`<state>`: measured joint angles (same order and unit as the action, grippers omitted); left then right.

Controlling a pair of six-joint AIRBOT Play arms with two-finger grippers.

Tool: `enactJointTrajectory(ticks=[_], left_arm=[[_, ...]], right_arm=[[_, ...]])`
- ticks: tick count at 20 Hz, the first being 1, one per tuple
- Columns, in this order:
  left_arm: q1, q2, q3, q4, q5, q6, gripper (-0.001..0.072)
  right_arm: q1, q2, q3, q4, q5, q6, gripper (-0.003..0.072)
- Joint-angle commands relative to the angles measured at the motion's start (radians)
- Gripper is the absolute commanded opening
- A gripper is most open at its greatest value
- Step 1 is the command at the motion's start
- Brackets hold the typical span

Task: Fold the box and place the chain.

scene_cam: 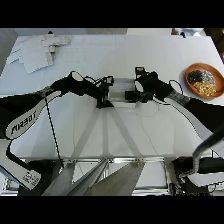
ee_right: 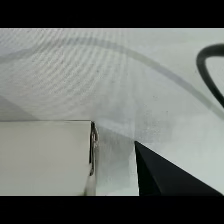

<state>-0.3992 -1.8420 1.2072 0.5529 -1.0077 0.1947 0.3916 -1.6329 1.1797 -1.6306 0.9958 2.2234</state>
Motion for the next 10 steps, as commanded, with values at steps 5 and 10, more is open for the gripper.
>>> enactJointTrajectory(ticks=[5,10], left_arm=[[-0.001,-0.001,0.0,-0.002,0.001,0.0,0.0277],[-0.001,-0.001,0.0,-0.002,0.001,0.0,0.0277]], right_arm=[[-0.012,0.165,0.002,-0.026,0.111,-0.078,0.0466],[-0.07,0.332,0.002,-0.08,0.231,-0.092,0.0466]])
